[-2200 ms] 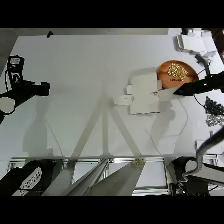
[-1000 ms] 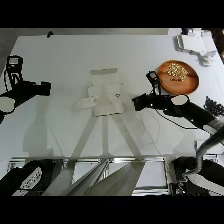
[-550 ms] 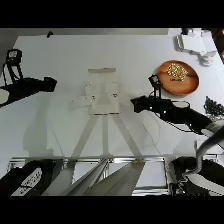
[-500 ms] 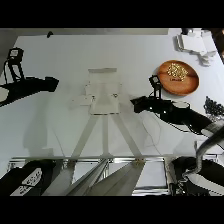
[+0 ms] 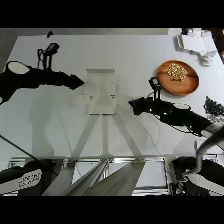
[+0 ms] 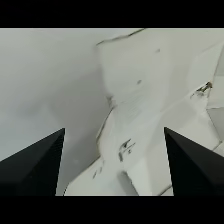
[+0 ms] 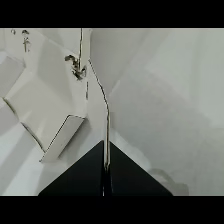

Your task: Fold the box and place the chain.

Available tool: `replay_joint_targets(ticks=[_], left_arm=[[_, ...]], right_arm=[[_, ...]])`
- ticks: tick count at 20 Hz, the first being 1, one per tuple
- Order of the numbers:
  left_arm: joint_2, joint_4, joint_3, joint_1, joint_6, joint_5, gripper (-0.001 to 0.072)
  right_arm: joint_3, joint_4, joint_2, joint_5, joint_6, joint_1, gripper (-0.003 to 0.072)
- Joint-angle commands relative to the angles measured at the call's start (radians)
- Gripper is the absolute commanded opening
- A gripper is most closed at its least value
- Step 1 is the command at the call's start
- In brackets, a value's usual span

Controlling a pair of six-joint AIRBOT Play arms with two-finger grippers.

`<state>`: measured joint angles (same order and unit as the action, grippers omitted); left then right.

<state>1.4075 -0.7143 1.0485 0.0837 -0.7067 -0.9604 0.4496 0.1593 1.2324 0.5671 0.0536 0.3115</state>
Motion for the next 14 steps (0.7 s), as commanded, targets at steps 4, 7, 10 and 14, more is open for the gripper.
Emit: replay_joint_targets(ticks=[4, 7, 10, 14], left_arm=[[0.185, 0.018, 0.123, 0.077, 0.151, -0.016, 0.0694], [0.218, 0.010, 0.123, 0.077, 0.175, -0.017, 0.0692], [0.238, 0.011, 0.123, 0.086, 0.222, -0.101, 0.0672], [0.244, 0.026, 0.123, 0.093, 0.328, -0.165, 0.0302]], right_arm=[[-0.001, -0.030, 0.001, 0.025, -0.004, 0.001, 0.0009], [-0.001, -0.030, 0.001, 0.037, -0.004, 0.001, 0.0010], [-0.001, -0.031, 0.001, 0.059, -0.004, 0.001, 0.0010], [-0.001, -0.032, 0.001, 0.059, -0.004, 0.001, 0.0010]])
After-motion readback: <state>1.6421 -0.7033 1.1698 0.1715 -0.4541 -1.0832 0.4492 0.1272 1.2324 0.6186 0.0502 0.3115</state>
